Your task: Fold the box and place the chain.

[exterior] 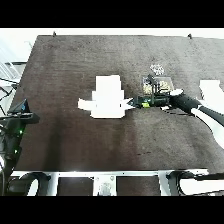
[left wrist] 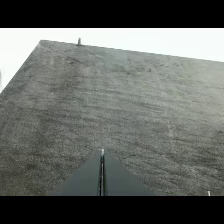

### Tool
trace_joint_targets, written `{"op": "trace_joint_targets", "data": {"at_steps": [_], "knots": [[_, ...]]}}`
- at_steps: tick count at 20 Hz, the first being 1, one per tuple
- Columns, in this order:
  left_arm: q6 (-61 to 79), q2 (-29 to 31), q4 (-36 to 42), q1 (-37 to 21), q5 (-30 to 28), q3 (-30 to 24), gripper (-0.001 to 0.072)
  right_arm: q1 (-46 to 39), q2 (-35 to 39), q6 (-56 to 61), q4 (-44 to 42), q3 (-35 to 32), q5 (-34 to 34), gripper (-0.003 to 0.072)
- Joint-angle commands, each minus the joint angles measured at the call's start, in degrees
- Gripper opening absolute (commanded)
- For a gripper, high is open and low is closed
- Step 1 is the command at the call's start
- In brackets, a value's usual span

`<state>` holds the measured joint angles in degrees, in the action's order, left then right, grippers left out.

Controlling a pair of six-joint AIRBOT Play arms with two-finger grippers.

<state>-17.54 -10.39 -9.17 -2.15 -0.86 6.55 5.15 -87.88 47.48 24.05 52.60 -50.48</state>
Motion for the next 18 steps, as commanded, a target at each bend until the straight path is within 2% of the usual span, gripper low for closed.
{"op": "trace_joint_targets", "data": {"at_steps": [1,2,3,4,5,6,7,10,12,18], "knots": [[-0.09,0.0,0.0,0.02,0.17,0.02,0.0021,1.36,-0.15,-1.49,-0.09,-1.09,2.99,0.0011],[0.04,0.0,-0.07,0.02,1.07,0.04,0.0022,1.55,-0.15,-1.53,-0.09,-1.6,3.61,0.0011],[0.11,0.0,-0.24,0.02,3.08,0.17,0.0109,1.53,-0.13,-1.7,-0.17,-2.08,4.5,0.0011],[0.26,0.0,-1.7,0.02,6.19,0.48,0.0478,1.55,-0.13,-1.77,-0.72,-2.36,4.96,0.0011],[0.76,0.0,-2.89,0.02,10.34,1.11,0.0563,1.66,-0.07,-3.15,-1.6,-2.56,4.94,0.0011],[1.79,0.0,-2.89,0.02,13.7,1.9,0.048,1.79,0.09,-3.72,-1.6,-2.67,4.92,0.0011],[2.56,-0.24,-2.89,0.02,16.57,2.99,0.0474,1.97,0.15,-3.91,-1.57,-2.73,4.92,0.0011],[2.99,-5.4,-2.89,0.02,18.16,7.61,0.0475,2.62,0.15,-5.66,-1.6,-2.73,5.49,0.0011],[3.02,-13.14,-3.39,0.02,21.86,11.76,0.0475,2.93,0.15,-5.99,-1.6,-2.73,5.7,0.0012],[2.51,-43.98,-5.88,0.02,37.18,29.22,0.0474,2.97,0.15,-6.05,-1.6,-2.73,5.84,0.0011]]}}
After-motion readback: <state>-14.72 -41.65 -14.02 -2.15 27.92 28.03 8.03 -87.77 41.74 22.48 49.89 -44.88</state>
